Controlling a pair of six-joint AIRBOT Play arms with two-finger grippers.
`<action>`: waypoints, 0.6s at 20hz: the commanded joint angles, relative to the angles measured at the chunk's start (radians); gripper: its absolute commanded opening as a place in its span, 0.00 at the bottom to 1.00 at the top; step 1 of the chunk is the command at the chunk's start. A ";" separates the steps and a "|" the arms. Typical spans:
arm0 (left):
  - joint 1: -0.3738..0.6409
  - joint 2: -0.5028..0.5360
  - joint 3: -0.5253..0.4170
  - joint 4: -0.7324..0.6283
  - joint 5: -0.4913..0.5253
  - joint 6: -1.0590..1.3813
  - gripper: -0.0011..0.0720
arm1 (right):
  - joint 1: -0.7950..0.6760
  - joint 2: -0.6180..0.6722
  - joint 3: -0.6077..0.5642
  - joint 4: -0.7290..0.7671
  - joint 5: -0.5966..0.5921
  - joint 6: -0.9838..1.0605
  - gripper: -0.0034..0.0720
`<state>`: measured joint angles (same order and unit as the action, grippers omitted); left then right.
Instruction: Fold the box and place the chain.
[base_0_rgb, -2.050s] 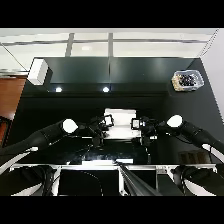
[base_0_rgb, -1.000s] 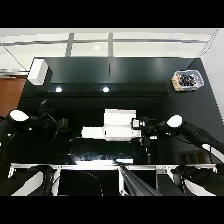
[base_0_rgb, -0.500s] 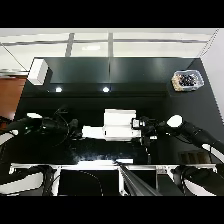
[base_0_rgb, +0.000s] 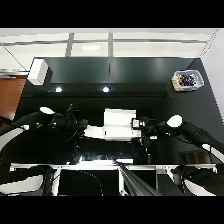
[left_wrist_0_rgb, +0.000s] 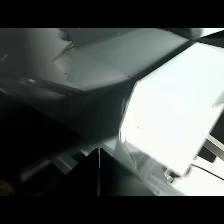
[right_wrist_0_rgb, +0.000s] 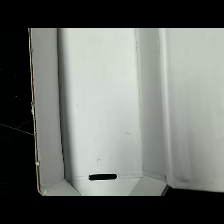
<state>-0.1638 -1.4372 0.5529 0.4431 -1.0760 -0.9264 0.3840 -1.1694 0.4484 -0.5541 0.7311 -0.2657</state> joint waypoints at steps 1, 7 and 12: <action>-0.046 0.018 0.071 0.047 -0.031 -0.076 0.05 | 0.001 -0.001 0.000 0.000 0.000 0.000 0.68; -0.046 0.071 0.161 0.099 -0.178 -0.122 0.79 | 0.001 -0.001 0.000 0.000 0.000 0.000 0.68; -0.108 0.071 0.199 0.100 -0.208 -0.154 0.81 | 0.001 -0.001 0.000 0.000 0.000 0.000 0.68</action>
<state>-0.2348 -1.3689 0.7315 0.5350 -1.2591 -1.0489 0.3840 -1.1694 0.4484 -0.5545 0.7311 -0.2657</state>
